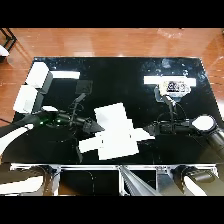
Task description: Fold the box and place the chain.
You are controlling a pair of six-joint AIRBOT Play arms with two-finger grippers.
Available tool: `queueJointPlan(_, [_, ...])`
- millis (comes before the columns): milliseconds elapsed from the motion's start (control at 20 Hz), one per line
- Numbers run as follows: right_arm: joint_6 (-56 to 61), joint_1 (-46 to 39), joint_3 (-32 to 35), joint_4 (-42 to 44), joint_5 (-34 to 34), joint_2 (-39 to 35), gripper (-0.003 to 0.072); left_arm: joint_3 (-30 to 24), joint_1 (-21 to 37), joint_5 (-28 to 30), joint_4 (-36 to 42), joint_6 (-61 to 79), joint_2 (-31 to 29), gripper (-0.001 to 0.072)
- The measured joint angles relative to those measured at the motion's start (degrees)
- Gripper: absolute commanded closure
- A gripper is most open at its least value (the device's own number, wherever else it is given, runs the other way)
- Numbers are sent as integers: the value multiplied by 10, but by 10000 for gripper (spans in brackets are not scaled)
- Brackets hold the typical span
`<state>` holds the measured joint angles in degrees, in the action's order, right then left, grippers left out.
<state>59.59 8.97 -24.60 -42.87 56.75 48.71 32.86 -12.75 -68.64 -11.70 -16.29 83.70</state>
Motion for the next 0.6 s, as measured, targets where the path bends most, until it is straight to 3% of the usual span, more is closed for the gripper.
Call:
queueJointPlan(150, [0, 0, 0, 0, 1, 0, 668, 37, -20, -30, -28, 25, 27, 102])
queueJointPlan(250, [0, 0, 0, -2, 5, 0, 668, 61, -28, -50, -59, 31, 44, 157])
queueJointPlan(450, [0, 0, 0, -4, 11, 0, 668, 92, -34, -75, -100, 36, 63, 174])
queueJointPlan(550, [0, 0, 0, -6, 13, 0, 668, 98, -35, -83, -111, 37, 66, 303])
queueJointPlan(600, [0, 0, 0, -6, 13, 0, 668, 100, -35, -84, -113, 37, 68, 327])
